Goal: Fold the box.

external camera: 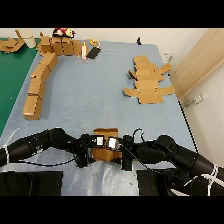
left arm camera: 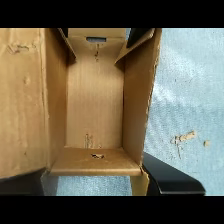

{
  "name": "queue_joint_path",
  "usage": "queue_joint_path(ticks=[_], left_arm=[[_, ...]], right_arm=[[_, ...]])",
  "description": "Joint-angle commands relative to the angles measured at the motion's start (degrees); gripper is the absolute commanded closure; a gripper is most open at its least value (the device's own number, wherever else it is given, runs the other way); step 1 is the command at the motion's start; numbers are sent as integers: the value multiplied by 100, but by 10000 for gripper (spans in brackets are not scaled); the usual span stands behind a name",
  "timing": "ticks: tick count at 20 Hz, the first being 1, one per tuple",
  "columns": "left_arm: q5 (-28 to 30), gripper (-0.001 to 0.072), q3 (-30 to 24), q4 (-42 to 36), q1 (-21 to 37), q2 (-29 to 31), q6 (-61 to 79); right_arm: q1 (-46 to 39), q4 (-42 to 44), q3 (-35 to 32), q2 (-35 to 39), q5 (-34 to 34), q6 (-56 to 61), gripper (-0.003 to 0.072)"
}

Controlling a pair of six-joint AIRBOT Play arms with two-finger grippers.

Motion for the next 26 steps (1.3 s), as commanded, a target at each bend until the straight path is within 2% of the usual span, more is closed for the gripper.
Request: queue_joint_path(ticks=[1, 2, 4, 6, 8, 11, 13, 15, 17, 20, 22, 26], left_arm=[[0, 341, 4, 0, -2, -2, 0], [2, 341, 4, 0, -2, -2, 0], [2, 341, 4, 0, -2, -4, 0], [2, 340, 4, 0, -2, -2, 0], [2, 341, 4, 0, -2, -4, 0], [2, 341, 4, 0, -2, -2, 0], [2, 341, 4, 0, -2, -2, 0], [2, 341, 4, 0, -2, -2, 0], [0, 341, 4, 0, -2, -2, 0], [2, 341, 4, 0, -2, -2, 0], [0, 341, 4, 0, -2, -2, 0], [2, 341, 4, 0, -2, -2, 0]], right_arm=[[2, 2, -2, -17, 11, -20, 159], [-2, -31, -2, -15, -125, -7, 160], [-4, -177, 26, 24, -785, 581, 215], [-4, -581, 120, 273, -1635, 1399, 545], [-4, -1099, 367, 675, -2402, 2833, 667], [-17, -1797, 658, 1368, -3279, 5748, 680], [-238, -2354, 627, 1738, -3687, 7224, 680], [-702, -2863, 487, 1845, -3847, 8185, 680], [-1300, -2769, 223, 1790, -3576, 8271, 680], [-1884, -2194, -236, 1729, -2647, 8070, 679], [-1923, -1832, -490, 1635, -2157, 7949, 680], [-1816, -1327, -686, 1307, -1777, 7812, 680]])
